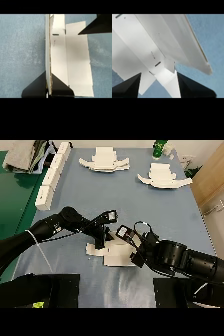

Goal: Fold the box.

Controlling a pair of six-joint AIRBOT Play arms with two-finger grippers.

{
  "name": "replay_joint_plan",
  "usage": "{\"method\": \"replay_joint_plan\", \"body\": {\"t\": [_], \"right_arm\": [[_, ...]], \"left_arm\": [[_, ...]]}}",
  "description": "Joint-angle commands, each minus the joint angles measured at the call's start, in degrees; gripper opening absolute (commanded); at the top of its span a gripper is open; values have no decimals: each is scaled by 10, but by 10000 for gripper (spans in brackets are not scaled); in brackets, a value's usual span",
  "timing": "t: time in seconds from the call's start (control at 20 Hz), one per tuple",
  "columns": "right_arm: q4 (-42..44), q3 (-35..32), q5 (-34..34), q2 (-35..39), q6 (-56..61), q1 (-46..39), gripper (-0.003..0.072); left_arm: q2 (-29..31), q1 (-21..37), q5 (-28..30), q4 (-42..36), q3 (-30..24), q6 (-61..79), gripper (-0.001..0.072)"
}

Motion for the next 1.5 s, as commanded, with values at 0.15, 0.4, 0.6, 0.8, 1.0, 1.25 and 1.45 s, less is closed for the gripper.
{"method": "replay_joint_plan", "body": {"t": [0.15,0.4,0.6,0.8,1.0,1.25,1.45], "right_arm": [[114,-43,27,3,-114,0,720],[215,-126,109,22,-215,20,720],[74,-126,163,-1,-148,17,720],[7,-114,181,-6,-37,14,720],[-10,-91,138,24,17,14,720],[-28,-87,108,74,39,8,720],[-14,-90,106,68,20,-23,720]], "left_arm": [[0,0,0,0,0,0,15],[0,0,0,0,0,0,15],[0,0,0,0,0,0,15],[0,0,0,0,0,0,15],[0,0,0,0,0,0,15],[0,0,0,0,0,0,15],[0,0,0,0,0,0,15]]}}
